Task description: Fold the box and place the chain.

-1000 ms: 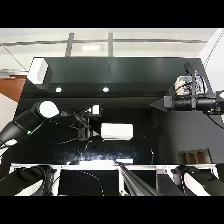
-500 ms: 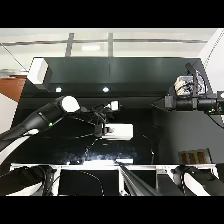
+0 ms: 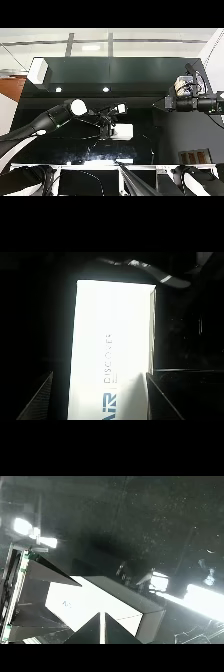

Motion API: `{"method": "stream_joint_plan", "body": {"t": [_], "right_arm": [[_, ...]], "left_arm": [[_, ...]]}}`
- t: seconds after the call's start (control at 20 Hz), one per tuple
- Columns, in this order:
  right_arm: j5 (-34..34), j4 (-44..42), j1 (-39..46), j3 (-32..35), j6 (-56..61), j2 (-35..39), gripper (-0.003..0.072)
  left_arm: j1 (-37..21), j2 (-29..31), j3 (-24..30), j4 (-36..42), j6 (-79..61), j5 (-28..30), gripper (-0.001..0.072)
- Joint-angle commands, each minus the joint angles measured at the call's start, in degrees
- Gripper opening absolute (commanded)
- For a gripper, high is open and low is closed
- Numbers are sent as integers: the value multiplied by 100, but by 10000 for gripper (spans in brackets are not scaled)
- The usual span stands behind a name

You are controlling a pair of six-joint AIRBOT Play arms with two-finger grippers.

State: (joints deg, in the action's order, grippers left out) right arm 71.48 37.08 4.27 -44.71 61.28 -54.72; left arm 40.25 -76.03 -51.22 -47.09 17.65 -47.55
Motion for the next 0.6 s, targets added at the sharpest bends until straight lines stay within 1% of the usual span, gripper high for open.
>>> {"method": "stream_joint_plan", "body": {"t": [0.0,0.15,0.55], "right_arm": [[4,4,0,-4,2,4,41],[9,7,0,-2,2,4,41],[7,7,0,-2,2,4,41]], "left_arm": [[20,-17,-4,-166,177,-35,710],[20,-17,7,-192,391,-245,710],[20,-33,33,-197,389,-238,710]]}}
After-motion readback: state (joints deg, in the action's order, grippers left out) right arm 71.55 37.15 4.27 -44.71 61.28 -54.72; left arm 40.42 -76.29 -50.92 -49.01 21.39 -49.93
